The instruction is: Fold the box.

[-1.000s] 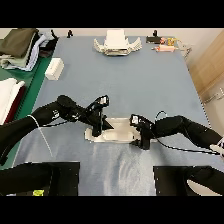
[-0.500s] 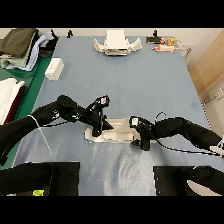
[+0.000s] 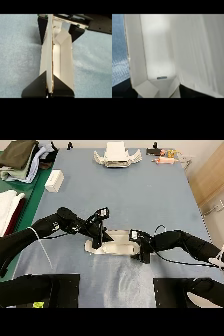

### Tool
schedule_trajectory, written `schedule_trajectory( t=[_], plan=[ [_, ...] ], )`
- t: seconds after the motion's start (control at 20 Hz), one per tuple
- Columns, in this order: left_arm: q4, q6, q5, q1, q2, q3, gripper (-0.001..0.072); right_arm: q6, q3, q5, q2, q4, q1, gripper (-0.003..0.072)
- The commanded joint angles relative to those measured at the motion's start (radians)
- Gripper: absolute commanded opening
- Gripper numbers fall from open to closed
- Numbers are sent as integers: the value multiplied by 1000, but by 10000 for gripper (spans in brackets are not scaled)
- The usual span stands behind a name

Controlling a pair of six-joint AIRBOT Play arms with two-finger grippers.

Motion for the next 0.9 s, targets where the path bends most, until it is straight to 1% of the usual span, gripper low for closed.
schedule_trajectory(
  t=[0.0,0.05,0.1,0.25,0.3,0.35,0.4,0.85],
  plan=[
    [1,0,-1,1,1,1,14,0,3,17,0,5,0,668],
    [1,0,-1,1,1,1,14,0,3,21,0,5,0,666],
    [1,0,-1,1,1,1,14,0,3,21,0,5,0,647],
    [1,0,-1,1,1,1,14,0,3,25,0,5,11,645],
    [1,0,-1,1,1,1,14,0,3,32,0,3,21,585],
    [1,0,-1,1,1,1,14,0,3,32,0,3,27,484],
    [1,0,-1,1,1,1,14,0,3,35,0,3,29,468],
    [1,0,-1,1,1,1,14,0,3,35,0,-3,29,466]
  ],
)
